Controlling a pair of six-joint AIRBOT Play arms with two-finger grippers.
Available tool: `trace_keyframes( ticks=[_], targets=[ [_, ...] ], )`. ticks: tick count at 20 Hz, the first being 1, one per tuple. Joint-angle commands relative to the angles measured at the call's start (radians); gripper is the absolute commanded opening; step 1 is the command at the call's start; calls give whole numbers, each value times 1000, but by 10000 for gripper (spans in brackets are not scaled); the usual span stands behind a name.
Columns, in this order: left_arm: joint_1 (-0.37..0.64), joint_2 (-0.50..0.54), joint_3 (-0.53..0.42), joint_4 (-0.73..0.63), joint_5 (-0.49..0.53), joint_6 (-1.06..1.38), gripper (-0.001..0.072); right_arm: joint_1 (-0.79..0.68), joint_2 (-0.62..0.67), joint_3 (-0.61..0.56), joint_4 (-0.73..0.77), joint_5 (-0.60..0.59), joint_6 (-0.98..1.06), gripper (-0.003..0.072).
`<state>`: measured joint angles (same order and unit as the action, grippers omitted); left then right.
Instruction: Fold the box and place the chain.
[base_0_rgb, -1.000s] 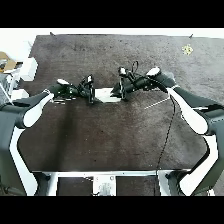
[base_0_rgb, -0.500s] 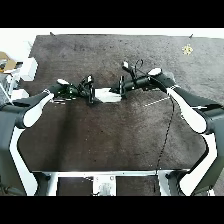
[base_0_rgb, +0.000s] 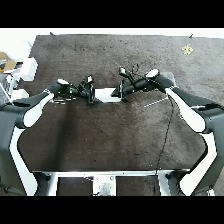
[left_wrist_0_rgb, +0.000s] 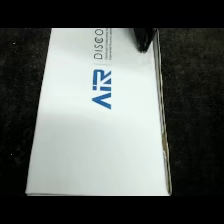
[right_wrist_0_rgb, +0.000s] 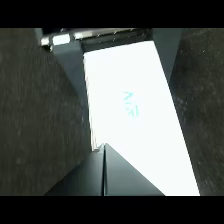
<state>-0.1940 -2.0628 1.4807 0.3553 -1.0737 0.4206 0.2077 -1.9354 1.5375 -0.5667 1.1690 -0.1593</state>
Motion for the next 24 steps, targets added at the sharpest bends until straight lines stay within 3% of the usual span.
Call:
trace_keyframes(
  ticks=[1, 6, 9, 12, 18, 21, 24],
  targets=[
    [1, 0, 0, 0, 0, -1, 348, -2, 106, 2, 95, -26, -9, 5],
    [1, 0, 0, 0, 0, -1, 348, -5, 384, -13, 140, -123, 114, 3],
    [1, 0, 0, 0, 0, -1, 348, -29, 600, -154, 140, -313, 170, 4],
    [1, 0, 0, 0, 0, -1, 348, -85, 860, -429, 141, -560, 196, 4],
    [1, 0, 0, 0, -1, -2, 348, -209, 1394, -1103, 147, -900, 321, 5],
    [1, 0, 0, 0, -16, -2, 348, -214, 1620, -1361, 173, -1006, 321, 5],
    [1, 0, 0, 0, -17, -2, 347, -214, 1753, -1489, 175, -1028, 321, 6]
  ],
)
